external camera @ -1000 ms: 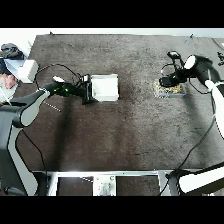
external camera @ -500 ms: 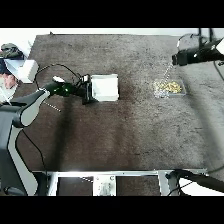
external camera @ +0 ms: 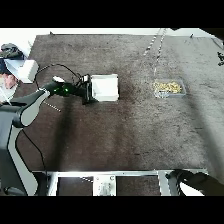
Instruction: Fold the box and place the chain.
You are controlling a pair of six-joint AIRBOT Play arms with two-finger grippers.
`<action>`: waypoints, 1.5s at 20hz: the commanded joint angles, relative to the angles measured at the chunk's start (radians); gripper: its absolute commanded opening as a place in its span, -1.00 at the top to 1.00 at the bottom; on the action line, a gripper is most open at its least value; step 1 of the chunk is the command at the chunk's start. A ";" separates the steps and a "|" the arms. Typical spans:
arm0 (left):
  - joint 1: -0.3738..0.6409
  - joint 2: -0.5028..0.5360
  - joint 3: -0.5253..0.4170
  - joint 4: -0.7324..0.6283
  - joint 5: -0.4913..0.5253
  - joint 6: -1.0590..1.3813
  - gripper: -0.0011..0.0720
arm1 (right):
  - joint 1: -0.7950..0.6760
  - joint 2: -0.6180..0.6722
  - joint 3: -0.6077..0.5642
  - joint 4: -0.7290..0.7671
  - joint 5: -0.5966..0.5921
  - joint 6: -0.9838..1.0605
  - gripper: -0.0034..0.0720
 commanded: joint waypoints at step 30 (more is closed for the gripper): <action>0.000 0.001 0.000 -0.003 0.001 0.000 -0.30 | -0.237 -0.198 -0.701 0.105 -0.069 0.373 -0.17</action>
